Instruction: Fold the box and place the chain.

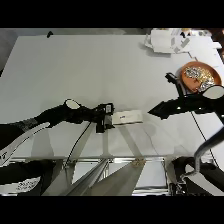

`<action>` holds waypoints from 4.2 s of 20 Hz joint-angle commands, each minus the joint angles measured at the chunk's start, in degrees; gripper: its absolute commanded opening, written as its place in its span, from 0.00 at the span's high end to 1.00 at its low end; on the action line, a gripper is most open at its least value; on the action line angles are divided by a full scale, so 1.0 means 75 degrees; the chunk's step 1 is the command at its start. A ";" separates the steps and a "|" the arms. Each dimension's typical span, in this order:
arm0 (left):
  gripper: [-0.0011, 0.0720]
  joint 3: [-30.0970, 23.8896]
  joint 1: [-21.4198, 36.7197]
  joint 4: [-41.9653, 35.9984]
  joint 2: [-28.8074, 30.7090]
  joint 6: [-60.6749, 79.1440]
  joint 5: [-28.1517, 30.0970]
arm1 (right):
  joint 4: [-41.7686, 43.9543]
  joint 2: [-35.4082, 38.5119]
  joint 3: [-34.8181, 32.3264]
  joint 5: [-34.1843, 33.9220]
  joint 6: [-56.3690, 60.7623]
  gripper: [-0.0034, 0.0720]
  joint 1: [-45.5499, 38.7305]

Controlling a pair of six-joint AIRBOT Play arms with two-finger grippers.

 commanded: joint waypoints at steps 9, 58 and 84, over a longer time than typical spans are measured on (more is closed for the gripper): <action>0.80 0.0000 0.0003 0.0000 0.0006 0.0000 0.0003 | -0.0242 -0.1259 -0.0157 -0.0192 -0.0245 0.93 0.0968; 0.76 -0.1431 0.8061 0.8923 0.4768 -1.2724 -0.1110 | -0.4258 0.0825 0.1003 0.1702 0.1740 0.93 -0.0857; 0.04 -0.1434 0.6575 0.8935 0.9197 -1.3237 -0.4313 | -0.4258 0.0825 0.1003 0.1702 0.1740 0.93 -0.0857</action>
